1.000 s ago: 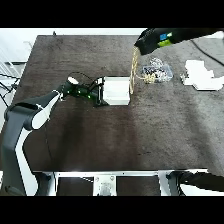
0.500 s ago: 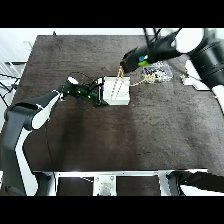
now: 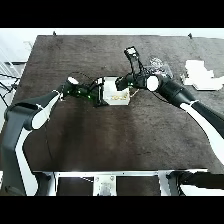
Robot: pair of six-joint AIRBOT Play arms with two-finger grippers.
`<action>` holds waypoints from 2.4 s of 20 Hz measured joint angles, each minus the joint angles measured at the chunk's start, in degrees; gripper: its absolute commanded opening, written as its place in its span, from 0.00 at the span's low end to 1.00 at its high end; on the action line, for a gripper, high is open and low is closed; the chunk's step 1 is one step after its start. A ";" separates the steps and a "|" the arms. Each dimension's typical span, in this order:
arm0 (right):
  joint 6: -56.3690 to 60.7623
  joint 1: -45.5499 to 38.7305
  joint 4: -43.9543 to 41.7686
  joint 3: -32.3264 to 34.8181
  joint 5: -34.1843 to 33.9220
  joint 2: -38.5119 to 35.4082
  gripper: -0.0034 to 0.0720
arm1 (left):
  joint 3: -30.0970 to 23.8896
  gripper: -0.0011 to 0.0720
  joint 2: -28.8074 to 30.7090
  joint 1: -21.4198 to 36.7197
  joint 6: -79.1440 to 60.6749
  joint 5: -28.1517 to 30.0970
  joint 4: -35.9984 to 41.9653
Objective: Fold the box and place the chain.
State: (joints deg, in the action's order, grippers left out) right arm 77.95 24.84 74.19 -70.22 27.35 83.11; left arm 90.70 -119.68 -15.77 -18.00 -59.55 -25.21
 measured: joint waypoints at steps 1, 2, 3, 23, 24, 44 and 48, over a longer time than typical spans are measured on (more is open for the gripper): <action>0.00 -0.70 0.15 0.39 -0.85 -0.87 0.61 | 0.00 0.58 0.00 0.00 0.02 0.00 0.00; 0.00 -1.73 0.22 0.66 -1.27 -2.03 0.62 | 0.00 0.58 0.00 0.00 0.02 0.00 0.00; 0.00 -3.13 0.44 0.87 -1.07 -3.06 0.62 | 0.00 0.58 0.00 0.00 0.00 0.00 0.00; -2.64 -21.81 -19.45 -9.57 -0.02 21.94 0.36 | 0.00 0.58 0.00 0.00 0.00 -0.02 0.00; -2.75 -21.81 -19.80 -10.34 0.09 22.88 0.09 | 0.00 0.58 0.00 0.00 0.00 -0.02 0.00; -6.58 -7.76 -11.67 -12.26 15.74 -15.93 0.06 | 0.00 0.58 0.00 0.00 0.00 -0.04 0.00; -6.19 -2.49 -10.84 -11.43 16.02 -18.45 0.06 | 0.00 0.58 0.00 0.00 0.00 -0.07 0.02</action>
State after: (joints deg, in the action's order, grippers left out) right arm 71.77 22.35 63.35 -81.65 43.38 64.66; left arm 90.70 -119.68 -15.77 -18.00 -59.61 -25.19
